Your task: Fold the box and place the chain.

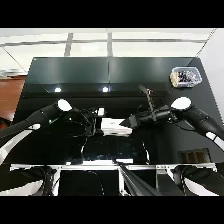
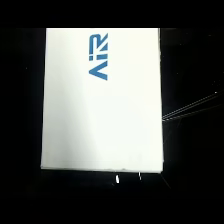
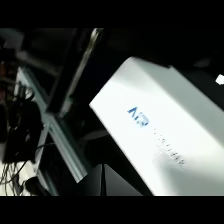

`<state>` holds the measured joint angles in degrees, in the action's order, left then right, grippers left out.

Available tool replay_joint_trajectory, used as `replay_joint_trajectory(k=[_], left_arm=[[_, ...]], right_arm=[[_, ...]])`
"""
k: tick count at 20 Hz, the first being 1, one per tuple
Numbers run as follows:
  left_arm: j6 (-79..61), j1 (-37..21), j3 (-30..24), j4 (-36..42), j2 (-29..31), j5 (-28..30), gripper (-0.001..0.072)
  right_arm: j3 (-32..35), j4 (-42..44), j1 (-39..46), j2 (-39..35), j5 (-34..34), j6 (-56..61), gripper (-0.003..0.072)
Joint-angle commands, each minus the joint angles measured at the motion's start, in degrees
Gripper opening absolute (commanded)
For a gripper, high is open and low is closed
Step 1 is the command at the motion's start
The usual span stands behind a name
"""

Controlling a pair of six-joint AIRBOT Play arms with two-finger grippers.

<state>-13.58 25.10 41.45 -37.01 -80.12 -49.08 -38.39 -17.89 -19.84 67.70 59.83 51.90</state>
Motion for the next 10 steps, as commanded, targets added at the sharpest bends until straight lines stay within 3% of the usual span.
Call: replay_joint_trajectory(k=[1, 5, 10], left_arm=[[-0.04, -0.04, 0.04, -0.02, -0.02, 0.00, 0.0467], [-0.04, -0.04, 0.04, -0.02, -0.02, 0.02, 0.0467], [-0.04, -0.04, 0.04, -0.02, -0.02, 0.02, 0.0467]], right_arm=[[1.11, -1.75, -2.01, 2.71, -6.27, 3.32, 0.0014], [1.16, -9.46, -3.08, 4.57, -6.86, 7.74, 0.0015], [1.16, -10.75, -3.08, 4.98, -8.33, 8.13, 0.0014]])
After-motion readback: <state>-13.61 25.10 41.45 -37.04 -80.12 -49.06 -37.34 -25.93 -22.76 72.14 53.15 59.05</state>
